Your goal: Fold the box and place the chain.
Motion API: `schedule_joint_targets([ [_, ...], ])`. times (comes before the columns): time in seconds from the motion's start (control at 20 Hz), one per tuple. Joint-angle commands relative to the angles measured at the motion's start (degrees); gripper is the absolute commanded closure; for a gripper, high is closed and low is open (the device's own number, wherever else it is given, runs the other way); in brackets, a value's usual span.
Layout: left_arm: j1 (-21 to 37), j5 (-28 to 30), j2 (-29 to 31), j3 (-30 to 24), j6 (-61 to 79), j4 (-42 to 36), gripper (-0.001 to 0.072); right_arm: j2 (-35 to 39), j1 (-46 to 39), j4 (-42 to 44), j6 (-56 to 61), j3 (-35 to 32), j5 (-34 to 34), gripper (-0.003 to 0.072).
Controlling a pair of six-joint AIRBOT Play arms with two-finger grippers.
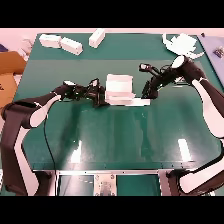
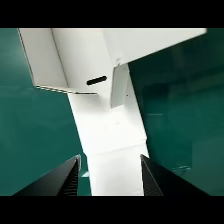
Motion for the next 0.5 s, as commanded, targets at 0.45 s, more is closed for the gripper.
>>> schedule_joint_targets([
  [0.45,0.02,-0.02,0.0,0.0,0.0,0.02,0.0352,13.7,0.22,19.58,-21.53,-27.91,-26.16,0.0251],
])
